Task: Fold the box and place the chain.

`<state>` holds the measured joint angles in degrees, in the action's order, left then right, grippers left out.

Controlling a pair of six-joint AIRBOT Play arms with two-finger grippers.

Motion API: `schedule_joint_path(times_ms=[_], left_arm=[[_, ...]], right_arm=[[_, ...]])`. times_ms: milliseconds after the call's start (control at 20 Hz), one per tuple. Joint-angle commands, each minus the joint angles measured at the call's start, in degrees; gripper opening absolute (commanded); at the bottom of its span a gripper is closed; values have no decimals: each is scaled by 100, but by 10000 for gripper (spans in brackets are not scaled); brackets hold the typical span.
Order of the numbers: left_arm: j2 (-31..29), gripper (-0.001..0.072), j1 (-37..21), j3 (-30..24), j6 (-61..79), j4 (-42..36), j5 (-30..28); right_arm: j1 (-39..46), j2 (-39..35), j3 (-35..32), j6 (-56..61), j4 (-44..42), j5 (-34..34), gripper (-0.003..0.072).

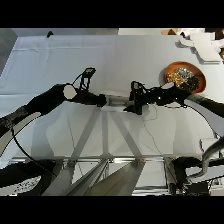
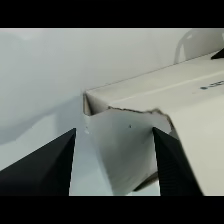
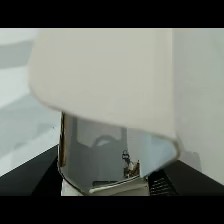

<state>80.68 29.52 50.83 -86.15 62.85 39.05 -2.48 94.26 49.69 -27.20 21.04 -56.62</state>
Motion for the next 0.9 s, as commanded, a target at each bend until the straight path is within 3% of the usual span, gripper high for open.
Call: schedule_joint_path(times_ms=[0,300,400,600,850], left_arm=[[-4,498,24,2,-562,328,24],[-4,498,118,131,-925,457,66],[-4,528,236,299,-925,501,129],[-4,660,262,654,-951,518,511],[33,661,273,728,-1316,514,734]], right_arm=[[4,-2,-2,15,-7,39,461],[4,-2,-2,15,-7,39,461],[4,-2,-2,15,-4,39,461],[4,-2,-2,15,-7,39,461],[4,-4,-2,15,-7,39,461]])
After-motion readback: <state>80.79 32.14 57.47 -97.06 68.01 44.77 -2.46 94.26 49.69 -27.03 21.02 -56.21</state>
